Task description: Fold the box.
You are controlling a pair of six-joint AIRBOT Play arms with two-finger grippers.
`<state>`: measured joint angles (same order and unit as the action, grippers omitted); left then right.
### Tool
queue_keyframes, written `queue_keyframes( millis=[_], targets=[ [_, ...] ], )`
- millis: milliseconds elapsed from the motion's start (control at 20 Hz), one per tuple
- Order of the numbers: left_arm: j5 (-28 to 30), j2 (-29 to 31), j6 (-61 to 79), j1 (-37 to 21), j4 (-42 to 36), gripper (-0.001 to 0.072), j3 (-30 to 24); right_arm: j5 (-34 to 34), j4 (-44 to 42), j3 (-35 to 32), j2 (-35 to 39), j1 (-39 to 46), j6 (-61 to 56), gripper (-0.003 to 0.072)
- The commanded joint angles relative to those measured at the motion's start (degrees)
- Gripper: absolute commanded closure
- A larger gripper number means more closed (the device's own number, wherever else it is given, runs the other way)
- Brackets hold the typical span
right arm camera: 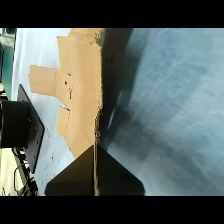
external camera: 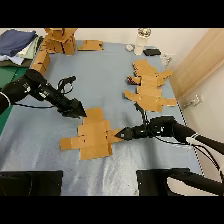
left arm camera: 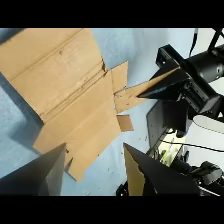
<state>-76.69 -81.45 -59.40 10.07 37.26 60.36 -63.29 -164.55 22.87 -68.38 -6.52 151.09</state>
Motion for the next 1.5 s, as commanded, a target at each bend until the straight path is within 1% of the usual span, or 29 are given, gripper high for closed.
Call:
queue_keyframes(
  millis=[0, 100, 150, 250, 400, 650, 750, 900, 950, 1000, 1050, 1200, 1300, 1350, 1400, 1450],
  targets=[
    [4.96, -0.07, 3.04, -0.87, 0.07, 0.0169, -4.35, 0.57, -1.4, -1.42, 1.01, -2.58, 1.53, 0.0686],
    [8.66, -0.76, 2.97, -0.87, 0.48, 0.0169, -4.87, 0.52, -1.49, -1.42, 1.2, -3.76, 1.51, 0.0686],
    [9.29, -1.4, 2.97, -0.87, 0.81, 0.0168, -4.87, 0.48, -1.64, -1.4, 1.49, -4.28, 1.51, 0.0686],
    [9.07, -3.34, 1.7, -0.87, 1.99, 0.0169, -4.87, 0.44, -1.6, -1.42, 1.97, -4.66, 1.53, 0.0686],
    [8.07, -5.97, -0.72, -0.9, 5.92, 0.0169, -4.9, 0.44, -1.4, -1.42, 2.4, -4.66, 1.53, 0.0686],
    [8.96, -6.34, -0.57, -1.66, 6.19, 0.0169, -4.87, 0.48, -1.31, -1.42, 2.38, -4.66, 1.6, 0.0686],
    [8.92, -7.23, 1.6, -1.44, 3.04, 0.017, -4.9, 0.52, -1.31, -1.4, 2.38, -4.66, 1.6, 0.0686],
    [5.57, -9.62, 8.55, -0.92, -7.56, 0.017, -4.87, 0.5, -1.31, -1.42, 2.38, -4.63, 1.53, 0.0686],
    [3.41, -10.45, 10.64, -0.85, -10.12, 0.0188, -4.87, 0.46, -1.31, -1.42, 2.38, -4.63, 1.53, 0.0686],
    [1.4, -10.97, 12.15, -0.87, -11.15, 0.028, -4.87, 0.46, -1.31, -1.42, 2.38, -4.63, 1.53, 0.0686],
    [-0.22, -11.17, 13.11, -0.87, -11.04, 0.0306, -4.9, 0.44, -1.31, -1.42, 2.38, -4.63, 1.53, 0.0685],
    [-4.63, -11.19, 15.78, -1.46, -10.54, 0.0307, -4.94, 0.48, -1.31, -1.42, 2.38, -4.63, 1.51, 0.0686],
    [-5.84, -11.19, 16.55, -2.78, -10.38, 0.0308, -5.16, 0.5, -1.31, -1.4, 2.38, -4.63, 1.51, 0.0686],
    [-5.88, -11.3, 16.59, -3.65, -10.4, 0.0378, -5.18, 0.52, -1.31, -1.4, 2.38, -4.63, 1.49, 0.0686],
    [-5.86, -11.39, 16.76, -4.31, -10.45, 0.0497, -5.18, 0.52, -1.31, -1.4, 2.38, -4.63, 1.33, 0.0686],
    [-5.84, -11.41, 17.0, -4.83, -10.49, 0.0494, -5.18, 0.52, -1.31, -1.4, 2.38, -4.63, 1.27, 0.0685]
  ],
)
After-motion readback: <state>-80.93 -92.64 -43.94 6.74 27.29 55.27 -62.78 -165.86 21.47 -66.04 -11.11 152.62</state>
